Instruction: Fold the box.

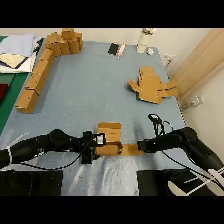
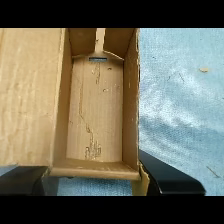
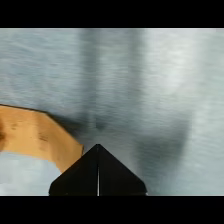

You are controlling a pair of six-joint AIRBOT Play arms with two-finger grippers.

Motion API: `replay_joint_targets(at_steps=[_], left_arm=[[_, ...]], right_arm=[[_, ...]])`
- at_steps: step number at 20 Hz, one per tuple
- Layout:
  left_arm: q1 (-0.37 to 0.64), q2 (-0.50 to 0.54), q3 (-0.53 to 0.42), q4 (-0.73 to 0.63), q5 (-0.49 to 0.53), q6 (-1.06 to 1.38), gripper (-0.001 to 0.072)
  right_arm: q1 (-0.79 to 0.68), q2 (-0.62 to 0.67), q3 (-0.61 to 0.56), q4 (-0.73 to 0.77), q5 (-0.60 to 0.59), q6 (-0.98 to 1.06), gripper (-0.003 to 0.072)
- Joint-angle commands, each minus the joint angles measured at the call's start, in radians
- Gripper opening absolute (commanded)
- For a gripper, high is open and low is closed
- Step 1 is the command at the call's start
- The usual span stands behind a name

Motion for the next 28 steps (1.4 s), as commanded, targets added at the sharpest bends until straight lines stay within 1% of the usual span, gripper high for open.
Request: replay_joint_targets(at_steps=[1, 6, 10, 15, 17, 23, 25, 27, 28], left_arm=[[0.0, 0.0, 0.001, 0.0, 0.0, 0.0, 0.0466], [0.0, 0.0, 0.001, 0.0, 0.0, 0.0, 0.0466], [0.0, 0.0, 0.001, 0.0, 0.0, 0.0, 0.0466], [0.0, 0.0, 0.001, 0.0, 0.0, 0.0, 0.0466], [0.0, 0.0, 0.001, 0.0, 0.0, 0.0, 0.0466], [0.0, 0.0, 0.001, 0.0, 0.0, 0.0, 0.0466], [0.0, 0.0, 0.001, 0.0, 0.0, 0.0, 0.0466], [0.0, 0.0, 0.001, 0.0, 0.0, 0.0, 0.0466], [0.0, 0.0, 0.001, 0.0, 0.0, 0.0, 0.0466]], right_arm=[[0.033, -0.003, -0.027, 0.159, 0.096, -0.034, 0.0001], [0.09, -0.048, -0.027, 0.167, 0.121, -0.039, 0.0001], [0.151, -0.067, -0.022, 0.258, 0.18, -0.097, 0.0001], [0.19, 0.001, 0.065, 0.242, 0.115, -0.093, 0.0002], [0.19, 0.013, 0.073, 0.235, 0.092, -0.093, 0.0002], [0.191, 0.012, 0.075, 0.244, 0.088, -0.104, 0.0008], [0.191, 0.012, 0.084, 0.244, 0.069, -0.104, 0.0007], [0.19, 0.012, 0.094, 0.196, 0.037, -0.089, 0.0006], [0.19, 0.011, 0.093, 0.124, 0.031, -0.033, 0.0006]])
